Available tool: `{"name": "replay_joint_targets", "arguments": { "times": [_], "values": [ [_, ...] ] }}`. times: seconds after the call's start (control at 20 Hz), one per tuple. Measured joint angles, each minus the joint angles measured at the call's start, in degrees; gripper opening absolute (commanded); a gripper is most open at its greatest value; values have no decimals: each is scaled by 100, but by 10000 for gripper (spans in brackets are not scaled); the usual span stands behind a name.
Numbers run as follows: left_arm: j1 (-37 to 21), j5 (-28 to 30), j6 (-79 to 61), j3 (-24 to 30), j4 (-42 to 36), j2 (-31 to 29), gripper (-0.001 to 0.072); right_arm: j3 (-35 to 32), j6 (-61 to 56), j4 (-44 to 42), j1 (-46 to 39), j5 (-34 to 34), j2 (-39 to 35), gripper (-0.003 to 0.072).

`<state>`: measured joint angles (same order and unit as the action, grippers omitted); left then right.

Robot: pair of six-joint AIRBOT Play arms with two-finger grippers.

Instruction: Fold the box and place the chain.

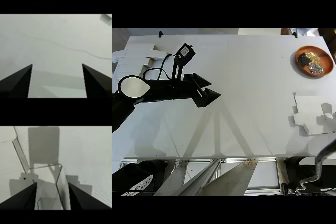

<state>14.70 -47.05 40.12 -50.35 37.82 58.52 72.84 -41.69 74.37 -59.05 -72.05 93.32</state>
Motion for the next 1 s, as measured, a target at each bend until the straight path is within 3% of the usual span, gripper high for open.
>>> {"name": "replay_joint_targets", "arguments": {
  "times": [0.05, 0.25, 0.4, 0.45, 0.75, 1.0],
  "values": [
    [0, 0, 0, 0, 0, 0, 702, 0, -4, 149, 92, 63, 61, 299],
    [0, 0, 0, 0, 0, 0, 702, 0, -85, 673, 334, 122, 179, 257],
    [0, 2, 0, 0, 2, 0, 702, 0, -138, 872, 393, 42, 205, 47],
    [0, 0, 0, 0, 0, 0, 702, 0, -138, 933, 404, 15, 212, 20],
    [0, 2, 0, 0, 2, 0, 702, 0, -90, 846, 428, -223, 197, 19],
    [0, 2, 0, 0, 2, 0, 702, 0, 249, -396, 535, -597, 140, 19]
  ]
}}
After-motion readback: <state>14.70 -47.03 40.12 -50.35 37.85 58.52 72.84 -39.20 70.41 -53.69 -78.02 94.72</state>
